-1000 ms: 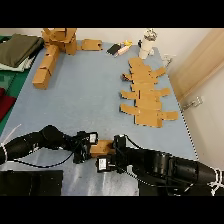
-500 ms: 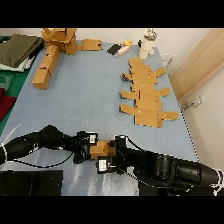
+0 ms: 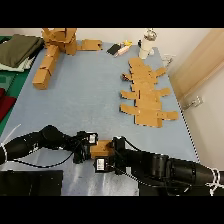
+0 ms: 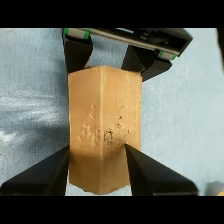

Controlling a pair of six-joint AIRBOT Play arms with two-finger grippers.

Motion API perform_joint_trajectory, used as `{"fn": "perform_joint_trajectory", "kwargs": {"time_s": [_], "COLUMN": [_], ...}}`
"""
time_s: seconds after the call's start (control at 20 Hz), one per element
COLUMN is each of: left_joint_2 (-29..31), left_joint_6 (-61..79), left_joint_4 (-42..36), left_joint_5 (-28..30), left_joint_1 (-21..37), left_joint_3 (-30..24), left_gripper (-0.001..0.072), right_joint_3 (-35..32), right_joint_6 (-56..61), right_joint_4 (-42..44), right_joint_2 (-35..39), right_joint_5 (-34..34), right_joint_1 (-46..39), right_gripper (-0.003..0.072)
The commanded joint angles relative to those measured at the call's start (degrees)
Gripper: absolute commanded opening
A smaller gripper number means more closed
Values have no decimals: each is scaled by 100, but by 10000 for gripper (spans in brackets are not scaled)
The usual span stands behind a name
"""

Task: Fold the box.

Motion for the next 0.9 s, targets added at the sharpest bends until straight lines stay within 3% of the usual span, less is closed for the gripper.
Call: {"fn": "perform_joint_trajectory", "kwargs": {"time_s": [0.0,0.5,0.55,0.6,0.85], "left_joint_2": [2,2,2,2,2], "left_joint_6": [0,0,0,0,0], "left_joint_4": [2,2,2,2,2], "left_joint_5": [2,2,2,2,2], "left_joint_1": [0,0,0,2,0], "left_joint_3": [0,0,0,0,0], "left_gripper": [560,560,560,560,560], "right_joint_3": [7,52,52,52,72], "right_joint_6": [197,190,190,190,197], "right_joint_4": [-319,-302,-284,-238,848], "right_joint_2": [-24,286,291,295,518], "right_joint_5": [15,-35,-50,-46,17], "right_joint_1": [4,4,4,4,4], "right_gripper": [444,405,435,520,525]}}
